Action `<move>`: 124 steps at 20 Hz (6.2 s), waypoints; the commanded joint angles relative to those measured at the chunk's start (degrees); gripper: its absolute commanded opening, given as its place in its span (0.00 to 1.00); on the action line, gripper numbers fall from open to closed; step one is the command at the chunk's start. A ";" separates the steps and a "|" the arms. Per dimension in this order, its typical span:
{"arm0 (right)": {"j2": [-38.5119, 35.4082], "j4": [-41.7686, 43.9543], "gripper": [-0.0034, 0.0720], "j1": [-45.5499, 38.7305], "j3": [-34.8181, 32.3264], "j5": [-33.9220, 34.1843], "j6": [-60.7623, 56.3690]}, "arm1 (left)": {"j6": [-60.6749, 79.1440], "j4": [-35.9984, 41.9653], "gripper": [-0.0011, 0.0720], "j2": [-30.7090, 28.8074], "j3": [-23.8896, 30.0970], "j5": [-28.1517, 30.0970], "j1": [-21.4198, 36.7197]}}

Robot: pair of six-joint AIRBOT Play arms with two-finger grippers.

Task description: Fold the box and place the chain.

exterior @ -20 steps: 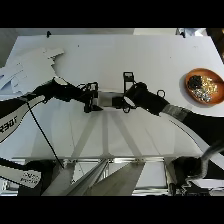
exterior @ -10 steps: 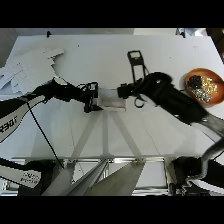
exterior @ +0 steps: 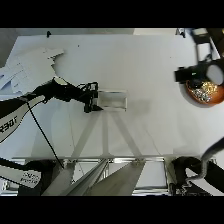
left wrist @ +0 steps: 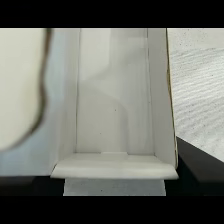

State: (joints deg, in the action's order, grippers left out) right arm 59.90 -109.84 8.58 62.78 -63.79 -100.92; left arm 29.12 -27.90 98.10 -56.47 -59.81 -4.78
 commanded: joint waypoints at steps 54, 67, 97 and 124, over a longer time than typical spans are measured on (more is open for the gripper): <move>1.40 27.91 0.06 18.16 -0.50 4.66 14.51 | 0.00 0.00 0.47 -0.04 -0.04 0.00 0.04; 11.06 61.77 0.06 19.21 -0.46 12.13 38.49 | 0.00 0.00 0.47 -0.04 -0.04 0.00 0.04; 8.41 33.51 0.53 17.03 -1.29 0.55 48.61 | 0.00 0.00 0.47 -0.04 -0.04 0.00 0.04; 26.88 49.64 0.16 14.21 -9.92 17.40 90.90 | 0.00 0.00 0.47 -0.04 -0.04 -0.02 0.04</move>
State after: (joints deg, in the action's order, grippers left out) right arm 86.41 -60.40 22.72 52.88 -44.82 -10.41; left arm 29.12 -27.88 98.08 -56.47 -59.83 -4.75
